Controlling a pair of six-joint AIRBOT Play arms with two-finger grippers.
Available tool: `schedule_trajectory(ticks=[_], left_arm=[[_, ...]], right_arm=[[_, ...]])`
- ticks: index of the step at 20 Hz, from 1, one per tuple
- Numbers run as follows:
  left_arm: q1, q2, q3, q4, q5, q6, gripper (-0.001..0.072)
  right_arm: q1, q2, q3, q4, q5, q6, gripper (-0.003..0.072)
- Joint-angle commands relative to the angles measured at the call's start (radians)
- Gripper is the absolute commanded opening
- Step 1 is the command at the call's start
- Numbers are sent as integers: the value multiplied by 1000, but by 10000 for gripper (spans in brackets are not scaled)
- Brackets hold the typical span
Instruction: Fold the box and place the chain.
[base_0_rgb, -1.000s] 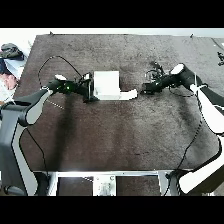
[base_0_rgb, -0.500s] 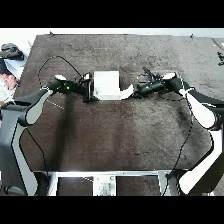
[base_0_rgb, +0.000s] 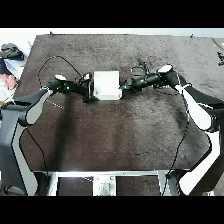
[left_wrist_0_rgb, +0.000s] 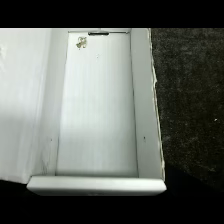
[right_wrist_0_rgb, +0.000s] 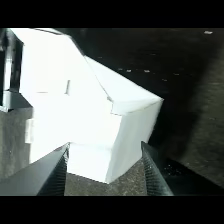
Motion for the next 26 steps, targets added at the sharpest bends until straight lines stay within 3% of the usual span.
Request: schedule_trajectory(ticks=[1, 13, 17, 21, 24, 25, 26], left_arm=[[0, 0, 1, 0, 0, 0, 536], [0, 0, 1, 0, -1, 0, 536], [0, 0, 1, 0, 0, 0, 536], [0, 0, 1, 0, -1, 0, 536], [0, 0, 1, 0, -1, 0, 536], [0, 0, 1, 0, -1, 0, 536], [0, 0, 1, 0, -1, 0, 536]], right_arm=[[37, 0, 31, -80, -5, 68, 428], [193, -9, 172, -505, -69, 393, 422], [225, -51, 229, -582, -56, 482, 421], [294, -58, 282, -813, -16, 622, 421], [328, -68, 296, -904, 8, 708, 420], [338, -69, 296, -927, 8, 725, 412], [349, -70, 296, -959, 3, 751, 345]])
